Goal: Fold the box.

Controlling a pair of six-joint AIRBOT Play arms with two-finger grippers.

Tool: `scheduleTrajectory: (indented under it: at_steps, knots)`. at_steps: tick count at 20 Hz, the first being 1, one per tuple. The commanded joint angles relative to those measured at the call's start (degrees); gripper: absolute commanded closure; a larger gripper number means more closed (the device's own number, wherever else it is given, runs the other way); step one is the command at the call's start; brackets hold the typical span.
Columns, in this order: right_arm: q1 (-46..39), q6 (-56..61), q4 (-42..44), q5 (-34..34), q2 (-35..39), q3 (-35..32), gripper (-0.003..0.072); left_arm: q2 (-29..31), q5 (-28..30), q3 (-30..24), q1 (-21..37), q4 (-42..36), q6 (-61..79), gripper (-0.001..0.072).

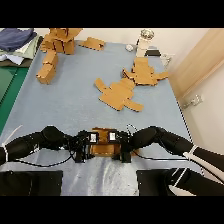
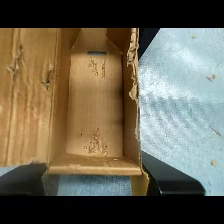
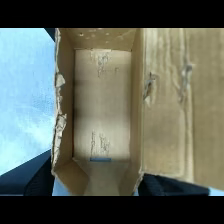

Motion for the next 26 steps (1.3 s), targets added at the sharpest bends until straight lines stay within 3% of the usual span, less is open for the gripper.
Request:
scheduleTrajectory:
  at_steps: [1,10,12,16,18,19,20,23,26]
  knots:
    - [-0.02,1.16,-1.4,-5.73,2.34,0.72,-0.0034,0.02,-0.26,0.04,0.02,0.11,-0.02,0.0255]
    - [-0.74,18.84,-16.7,-8.76,10.82,0.76,-0.0033,0.02,-0.26,0.04,0.02,0.11,-0.02,0.0255]
    - [-0.72,26.6,-18.64,-12.41,12.28,1.42,-0.0033,0.02,-0.22,0.04,0.02,0.11,-0.02,0.0255]
    - [-0.68,49.59,-18.05,-20.9,16.83,4.59,-0.0016,0.02,-0.24,0.04,0.02,0.11,-0.02,0.0255]
    - [-0.68,61.2,-17.79,-20.7,18.84,4.59,0.0003,0.02,-0.24,0.04,0.02,0.11,-0.02,0.0255]
    - [-0.68,69.37,-17.77,-20.57,19.26,4.59,0.0114,0.02,-0.22,0.04,0.02,0.11,-0.02,0.0255]
    - [-0.68,75.52,-17.66,-20.15,19.23,4.57,0.0141,0.02,-0.24,0.04,0.02,0.11,-0.02,0.0255]
    - [-0.63,89.64,-15.28,-17.59,18.71,3.37,0.0142,0.02,-0.28,0.04,0.02,0.11,-0.02,0.0255]
    - [-0.5,94.71,-8.37,-15.06,16.31,2.75,0.0141,0.02,-0.24,0.04,0.02,0.11,-0.04,0.0255]
